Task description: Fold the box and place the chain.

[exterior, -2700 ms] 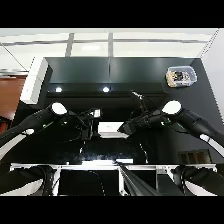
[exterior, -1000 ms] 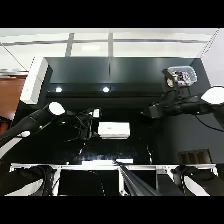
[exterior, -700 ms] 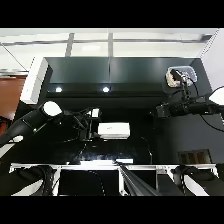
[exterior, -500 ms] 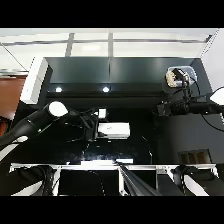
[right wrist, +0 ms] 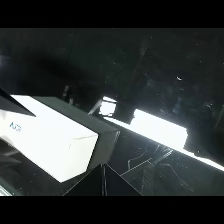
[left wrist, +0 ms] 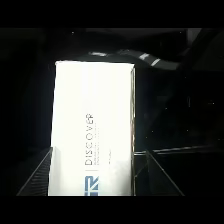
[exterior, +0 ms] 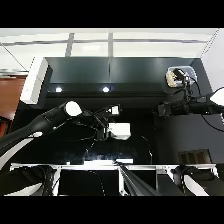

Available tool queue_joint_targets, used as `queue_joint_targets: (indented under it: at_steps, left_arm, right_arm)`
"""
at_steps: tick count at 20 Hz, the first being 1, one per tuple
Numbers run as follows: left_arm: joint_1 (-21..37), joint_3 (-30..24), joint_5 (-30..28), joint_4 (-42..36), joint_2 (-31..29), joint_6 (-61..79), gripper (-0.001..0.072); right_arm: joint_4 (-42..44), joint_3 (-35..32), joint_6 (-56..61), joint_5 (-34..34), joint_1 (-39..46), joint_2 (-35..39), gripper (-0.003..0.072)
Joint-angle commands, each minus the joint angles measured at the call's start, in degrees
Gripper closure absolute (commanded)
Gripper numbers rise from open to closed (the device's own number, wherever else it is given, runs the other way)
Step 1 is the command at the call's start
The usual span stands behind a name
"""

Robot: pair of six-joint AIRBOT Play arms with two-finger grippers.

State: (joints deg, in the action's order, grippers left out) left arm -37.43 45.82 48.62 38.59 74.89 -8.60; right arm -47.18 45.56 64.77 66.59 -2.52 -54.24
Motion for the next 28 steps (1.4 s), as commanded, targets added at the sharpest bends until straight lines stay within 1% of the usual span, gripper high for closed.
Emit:
queue_joint_targets:
  at_steps: [1, 7, 14, 28]
  left_arm:
    - [-0.4, 0.2, 1.3, 0.6, 0.8, -0.9, 0.0006]
    - [-0.4, 0.2, -0.8, 1.7, 0.9, -0.9, 0.0005]
    - [-0.3, 1.9, 0.0, 3.6, -0.3, -1.0, 0.0005]
    - [-0.4, 1.9, 0.8, 4.3, 0.6, -3.9, 0.0005]
  right_arm:
    - [0.0, 0.0, 0.0, 0.0, 0.0, 0.0, 0.0673]
    - [0.0, 0.0, 0.0, -0.4, 0.0, 0.0, 0.0673]
    - [0.0, 0.0, 0.0, -0.4, 0.0, 0.0, 0.0673]
    - [0.0, 0.0, 0.0, -0.5, 0.0, 0.0, 0.0673]
